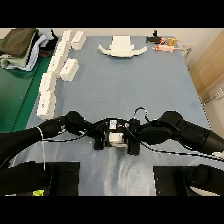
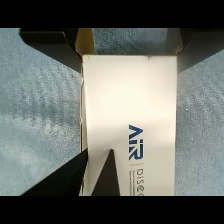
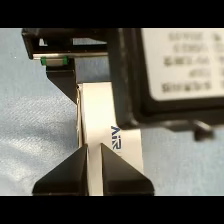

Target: Fold the box.

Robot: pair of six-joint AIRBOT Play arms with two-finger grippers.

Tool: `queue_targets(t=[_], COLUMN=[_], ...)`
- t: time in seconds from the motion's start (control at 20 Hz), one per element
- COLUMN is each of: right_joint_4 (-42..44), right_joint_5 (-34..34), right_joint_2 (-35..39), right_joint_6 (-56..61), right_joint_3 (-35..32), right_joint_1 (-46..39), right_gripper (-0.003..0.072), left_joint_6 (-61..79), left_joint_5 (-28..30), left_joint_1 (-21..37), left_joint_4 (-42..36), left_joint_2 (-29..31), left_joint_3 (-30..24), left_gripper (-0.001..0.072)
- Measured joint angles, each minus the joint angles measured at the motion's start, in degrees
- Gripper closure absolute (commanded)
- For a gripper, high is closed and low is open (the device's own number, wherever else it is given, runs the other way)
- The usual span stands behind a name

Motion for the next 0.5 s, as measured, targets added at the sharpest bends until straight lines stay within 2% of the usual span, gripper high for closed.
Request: queue_targets(t=[0.05,0.1,0.4,0.5], right_joint_4=[0.0,0.3,-0.3,-0.1], right_joint_5=[-0.2,-0.7,-2.3,-2.5], right_joint_2=[-0.3,-0.5,-1.0,-0.9], right_joint_6=[0.0,0.0,0.0,0.1], right_joint_3=[0.0,0.0,2.3,3.6], right_joint_1=[0.0,0.0,0.0,0.0], right_gripper=[0.0488,0.0322,0.0314,0.0349], left_joint_6=[0.0,-0.1,-0.3,-0.3], left_joint_5=[0.0,0.0,0.4,0.3], left_joint_1=[0.0,0.0,0.0,0.0], left_joint_4=[0.0,-0.1,-0.3,-0.2], left_joint_2=[0.0,0.0,0.0,0.0], left_joint_3=[0.0,0.0,0.0,0.0], left_gripper=[0.0247,0.0247,0.0246,0.0247])
